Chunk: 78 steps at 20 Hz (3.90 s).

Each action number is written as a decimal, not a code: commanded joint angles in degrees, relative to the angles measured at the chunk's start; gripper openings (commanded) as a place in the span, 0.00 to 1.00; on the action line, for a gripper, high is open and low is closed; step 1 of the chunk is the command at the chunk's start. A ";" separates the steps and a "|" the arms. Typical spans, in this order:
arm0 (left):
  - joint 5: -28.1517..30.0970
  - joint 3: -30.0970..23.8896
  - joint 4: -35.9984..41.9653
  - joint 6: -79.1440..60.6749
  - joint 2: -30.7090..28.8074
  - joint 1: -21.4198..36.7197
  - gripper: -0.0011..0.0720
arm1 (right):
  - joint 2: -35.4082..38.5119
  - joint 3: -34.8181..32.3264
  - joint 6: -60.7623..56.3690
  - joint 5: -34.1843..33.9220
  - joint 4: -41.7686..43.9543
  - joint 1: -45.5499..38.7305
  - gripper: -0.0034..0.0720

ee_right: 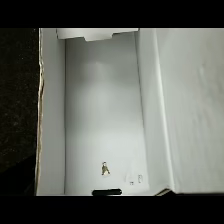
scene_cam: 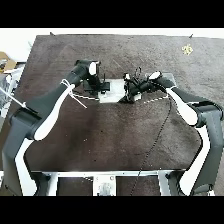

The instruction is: Fold the box and place the chain.

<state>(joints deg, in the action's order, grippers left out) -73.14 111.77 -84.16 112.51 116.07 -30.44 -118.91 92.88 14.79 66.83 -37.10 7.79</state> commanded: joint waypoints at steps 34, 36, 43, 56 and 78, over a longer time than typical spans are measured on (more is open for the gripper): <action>-11.34 8.04 -18.69 12.74 4.74 -6.12 0.78 | -0.04 0.02 0.00 0.02 0.02 0.02 0.72; -11.37 8.04 -18.91 11.02 3.61 -6.12 0.78 | -0.04 0.02 0.00 0.00 0.02 0.02 0.72; -12.81 8.07 -18.93 -7.34 -0.92 -6.12 0.77 | -0.04 0.02 0.00 0.02 0.02 0.00 0.72; -1.03 5.33 4.63 -40.70 -5.33 11.17 0.77 | -0.04 0.02 0.00 0.02 0.02 0.00 0.72; -0.55 -20.31 61.68 -139.32 2.25 24.90 1.00 | -0.04 0.02 0.00 0.02 0.02 0.02 0.72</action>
<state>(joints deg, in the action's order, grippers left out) -73.60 91.68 -22.72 -20.14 117.93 -4.95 -118.91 92.88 14.79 66.85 -37.10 7.79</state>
